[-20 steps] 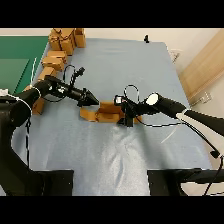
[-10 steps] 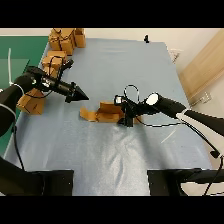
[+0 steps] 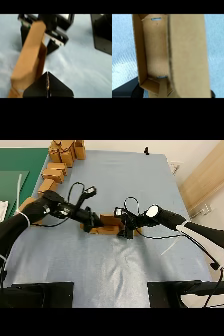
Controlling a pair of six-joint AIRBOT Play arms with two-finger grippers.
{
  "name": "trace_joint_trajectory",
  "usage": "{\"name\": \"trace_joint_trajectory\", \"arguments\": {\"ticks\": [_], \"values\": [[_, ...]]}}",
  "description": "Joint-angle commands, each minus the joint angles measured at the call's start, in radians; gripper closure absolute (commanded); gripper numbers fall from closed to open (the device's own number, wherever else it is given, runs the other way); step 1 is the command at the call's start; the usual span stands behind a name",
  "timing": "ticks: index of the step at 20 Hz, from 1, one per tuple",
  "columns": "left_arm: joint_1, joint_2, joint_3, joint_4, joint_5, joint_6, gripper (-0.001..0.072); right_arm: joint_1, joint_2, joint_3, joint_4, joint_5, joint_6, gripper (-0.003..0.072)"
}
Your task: Fold the box.
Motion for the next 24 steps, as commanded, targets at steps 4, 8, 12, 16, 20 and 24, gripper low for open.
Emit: {"name": "trace_joint_trajectory", "arguments": {"ticks": [4,8,12,16,20,24], "values": [[-0.138,0.01,0.009,-0.149,0.488,0.034,0.07,0.0,0.0,0.0,0.0,0.0,0.0,0.0177],[-0.138,-0.049,0.012,-0.139,0.616,0.014,0.0701,0.0,0.0,0.0,0.0,0.0,0.0,0.0177],[-0.138,-0.111,0.028,0.039,0.602,-0.175,0.0701,0.0,0.0,0.0,0.0,0.0,0.0,0.0177],[-0.138,-0.15,0.095,0.224,0.462,-0.313,0.07,0.0,0.0,0.0,0.0,0.0,0.0,0.0177],[-0.137,-0.158,0.138,0.272,0.441,-0.352,0.07,0.0,0.0,0.0,0.0,0.0,0.0,0.0177],[-0.123,-0.147,0.167,0.31,0.431,-0.388,0.07,0.0,0.0,0.0,0.0,0.0,0.0,0.0177]]}}
